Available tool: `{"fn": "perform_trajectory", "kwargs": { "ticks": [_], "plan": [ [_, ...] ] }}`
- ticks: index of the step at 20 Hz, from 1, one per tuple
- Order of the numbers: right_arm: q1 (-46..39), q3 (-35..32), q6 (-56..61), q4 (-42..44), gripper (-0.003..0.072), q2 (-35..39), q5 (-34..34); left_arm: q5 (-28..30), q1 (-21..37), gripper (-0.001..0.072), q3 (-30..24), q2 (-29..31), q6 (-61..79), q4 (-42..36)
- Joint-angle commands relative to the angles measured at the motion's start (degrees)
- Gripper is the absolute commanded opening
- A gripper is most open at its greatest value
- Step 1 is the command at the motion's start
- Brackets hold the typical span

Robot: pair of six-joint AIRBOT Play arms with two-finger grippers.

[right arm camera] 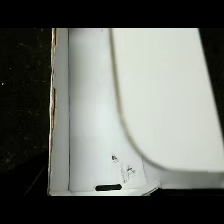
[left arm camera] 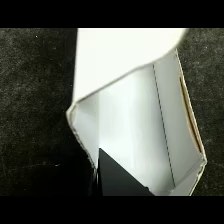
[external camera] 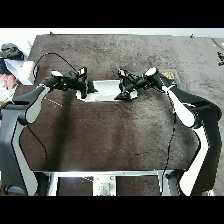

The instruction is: Fold the box and place the chain.

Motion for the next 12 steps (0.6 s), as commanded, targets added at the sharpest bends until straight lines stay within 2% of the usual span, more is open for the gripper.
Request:
{"fn": "perform_trajectory", "kwargs": {
  "ticks": [1, 12],
  "plan": [
    [-0.1, 0.1, 0.0, -0.1, 0.0595, -0.4, -0.1, 0.0, 0.1, 0.0013, 0.0, 0.0, 0.0, -0.1],
    [-0.2, 0.2, -0.7, 0.2, 0.0594, -1.1, -0.4, 0.0, 0.1, 0.0013, 0.0, 0.0, 0.0, -0.1]
  ]
}}
